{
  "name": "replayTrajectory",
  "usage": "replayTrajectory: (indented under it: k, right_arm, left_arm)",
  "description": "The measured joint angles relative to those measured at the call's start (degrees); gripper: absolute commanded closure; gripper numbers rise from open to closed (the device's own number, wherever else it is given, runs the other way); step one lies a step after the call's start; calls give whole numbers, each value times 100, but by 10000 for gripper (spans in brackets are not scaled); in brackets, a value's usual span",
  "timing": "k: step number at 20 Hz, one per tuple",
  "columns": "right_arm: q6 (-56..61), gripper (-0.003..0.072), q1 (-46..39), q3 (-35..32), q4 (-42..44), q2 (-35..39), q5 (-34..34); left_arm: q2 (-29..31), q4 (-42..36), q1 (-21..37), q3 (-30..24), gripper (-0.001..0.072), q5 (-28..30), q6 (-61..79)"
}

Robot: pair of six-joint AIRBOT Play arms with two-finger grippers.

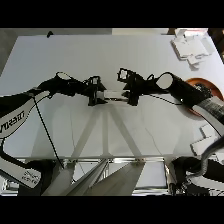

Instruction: Fold the box and place the chain.

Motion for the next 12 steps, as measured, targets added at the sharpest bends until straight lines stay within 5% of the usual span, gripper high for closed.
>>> replayTrajectory:
  k: [10,12]
  right_arm:
    - [0,460,109,-334,-28,0,-424]
    - [0,398,109,-343,-28,0,-372]
  left_arm:
    - [0,0,0,0,332,-2,4]
    - [0,0,0,0,332,-4,7]
